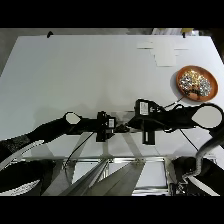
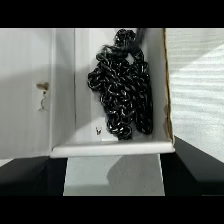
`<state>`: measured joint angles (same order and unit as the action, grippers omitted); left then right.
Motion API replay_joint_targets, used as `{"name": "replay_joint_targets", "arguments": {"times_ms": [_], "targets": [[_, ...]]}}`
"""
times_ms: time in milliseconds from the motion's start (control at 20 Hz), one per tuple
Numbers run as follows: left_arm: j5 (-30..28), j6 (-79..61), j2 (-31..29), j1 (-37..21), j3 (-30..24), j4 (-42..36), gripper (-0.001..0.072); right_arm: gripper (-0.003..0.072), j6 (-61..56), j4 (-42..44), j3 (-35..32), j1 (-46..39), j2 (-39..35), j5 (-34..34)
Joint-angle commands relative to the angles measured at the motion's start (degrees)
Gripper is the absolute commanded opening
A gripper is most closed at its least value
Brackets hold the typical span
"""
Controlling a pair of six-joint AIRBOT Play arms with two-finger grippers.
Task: Fold the box and place the chain.
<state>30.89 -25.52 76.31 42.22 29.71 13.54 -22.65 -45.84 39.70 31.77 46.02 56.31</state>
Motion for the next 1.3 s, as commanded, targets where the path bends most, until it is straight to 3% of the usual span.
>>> {"name": "replay_joint_targets", "arguments": {"times_ms": [0,250,300,450,550,600,750,1000,1050,1250], "targets": [[0.0,0.0,0.0,0.0,0.0,0.0,0.0151,0.0015,-3.2,1.6,0.2,4.0,2.6,-6.9],[0.0,0.0,0.0,0.0,0.0,0.0,0.0151,0.003,-4.5,-1.8,0.0,3.9,8.8,-4.9],[0.0,0.0,0.0,0.0,0.0,0.0,0.0151,0.0096,-4.5,-3.5,0.0,3.9,10.1,-4.7],[0.0,0.0,0.0,0.0,0.0,0.0,0.0151,0.0126,-4.5,-6.9,0.0,3.9,12.9,-4.9],[0.0,0.0,0.0,0.0,0.0,0.0,0.0151,0.0226,-4.5,-7.4,0.1,3.9,12.6,-5.5],[0.0,0.0,0.0,0.0,0.0,0.0,0.0151,0.0236,-4.5,-7.5,0.2,3.6,11.7,-5.9],[0.0,0.0,0.0,0.0,0.0,0.0,0.0151,0.0235,-4.5,-7.8,1.0,-0.5,7.4,-5.1],[0.0,0.0,0.0,0.0,0.0,0.0,0.0151,0.0189,-3.8,-10.0,0.6,-15.7,4.7,2.2],[0.0,0.0,0.0,0.0,0.0,0.0,0.0151,0.0153,-3.8,-11.3,-0.2,-18.3,4.7,2.1],[0.0,0.0,0.0,0.0,0.0,0.0,0.0151,0.0161,2.8,-12.5,-7.6,-23.5,5.2,-1.4]]}}
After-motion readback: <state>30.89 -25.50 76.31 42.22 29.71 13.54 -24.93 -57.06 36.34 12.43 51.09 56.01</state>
